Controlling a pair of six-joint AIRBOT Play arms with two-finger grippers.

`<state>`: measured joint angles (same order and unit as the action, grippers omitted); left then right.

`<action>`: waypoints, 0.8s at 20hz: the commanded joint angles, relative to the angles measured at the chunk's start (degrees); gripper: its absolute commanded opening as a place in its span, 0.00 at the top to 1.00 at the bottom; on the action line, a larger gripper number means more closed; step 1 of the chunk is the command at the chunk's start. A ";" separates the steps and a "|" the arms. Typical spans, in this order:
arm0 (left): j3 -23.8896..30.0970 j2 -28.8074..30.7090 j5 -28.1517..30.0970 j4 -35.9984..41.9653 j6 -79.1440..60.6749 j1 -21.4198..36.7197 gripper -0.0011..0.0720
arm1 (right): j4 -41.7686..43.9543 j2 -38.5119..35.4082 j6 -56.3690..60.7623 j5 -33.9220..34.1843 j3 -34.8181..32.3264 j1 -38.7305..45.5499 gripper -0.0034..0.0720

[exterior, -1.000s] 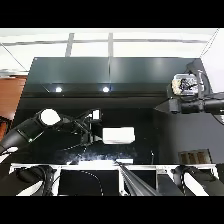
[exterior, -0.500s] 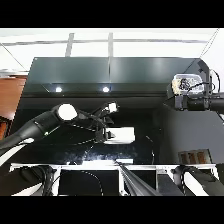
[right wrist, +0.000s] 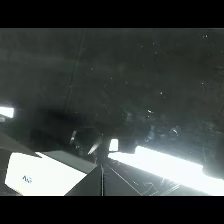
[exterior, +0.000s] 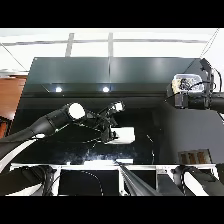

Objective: Fold the box and place the chain.

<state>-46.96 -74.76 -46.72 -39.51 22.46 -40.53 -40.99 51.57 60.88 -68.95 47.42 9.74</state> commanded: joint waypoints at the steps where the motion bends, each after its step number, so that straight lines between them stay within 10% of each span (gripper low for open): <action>1: -0.15 -0.37 -0.26 0.00 0.70 -0.02 0.02 | 0.07 -0.04 0.00 0.74 0.07 0.02 0.92; 16: -0.15 -0.63 -1.11 -4.20 -0.17 -1.18 0.01 | 0.42 -0.04 1.92 0.66 0.07 0.02 0.92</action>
<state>-47.05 -75.35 -47.40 -42.70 22.68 -41.10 -40.58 51.57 62.65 -68.29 47.42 9.74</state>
